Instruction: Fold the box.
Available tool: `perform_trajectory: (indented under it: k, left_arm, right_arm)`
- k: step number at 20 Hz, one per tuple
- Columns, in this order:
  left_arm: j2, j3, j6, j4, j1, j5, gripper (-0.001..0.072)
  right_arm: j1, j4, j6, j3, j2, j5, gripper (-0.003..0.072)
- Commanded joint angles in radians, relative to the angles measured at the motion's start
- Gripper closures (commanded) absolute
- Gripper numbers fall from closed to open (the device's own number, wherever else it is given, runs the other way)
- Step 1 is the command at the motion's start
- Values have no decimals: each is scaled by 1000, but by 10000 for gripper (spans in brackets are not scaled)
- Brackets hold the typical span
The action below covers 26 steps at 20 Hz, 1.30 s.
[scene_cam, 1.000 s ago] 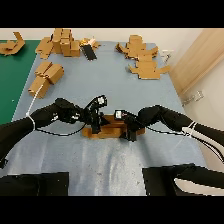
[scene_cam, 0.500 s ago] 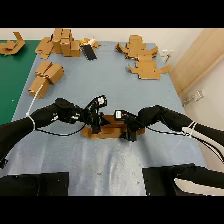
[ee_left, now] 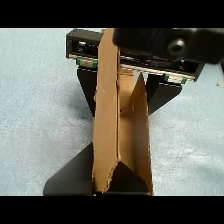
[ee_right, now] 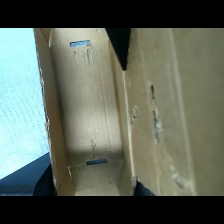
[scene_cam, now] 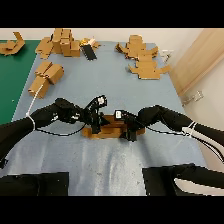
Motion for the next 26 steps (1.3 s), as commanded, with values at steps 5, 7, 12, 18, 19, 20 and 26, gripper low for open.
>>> perform_trajectory:
  k: [5,7,12,18,19,20,26]
  left_arm:
    - [0,0,-7,-10,-6,24,699]
    - [0,1,-7,6,-5,29,632]
    - [11,2,-88,42,-3,55,202]
    - [138,2,-313,272,54,46,202]
    - [167,2,-368,340,58,33,202]
    - [198,2,-426,438,58,20,202]
    - [283,2,-762,719,58,-119,203]
  right_arm:
    - [-1,0,0,0,-1,0,249]
    - [-1,-1,0,0,-1,0,249]
    - [-1,-9,0,0,-1,0,248]
    - [-1,-31,2,0,0,-4,246]
    - [-1,-31,2,0,1,-4,247]
    - [-1,-31,2,0,3,-4,246]
    - [-2,-31,10,0,4,-4,115]
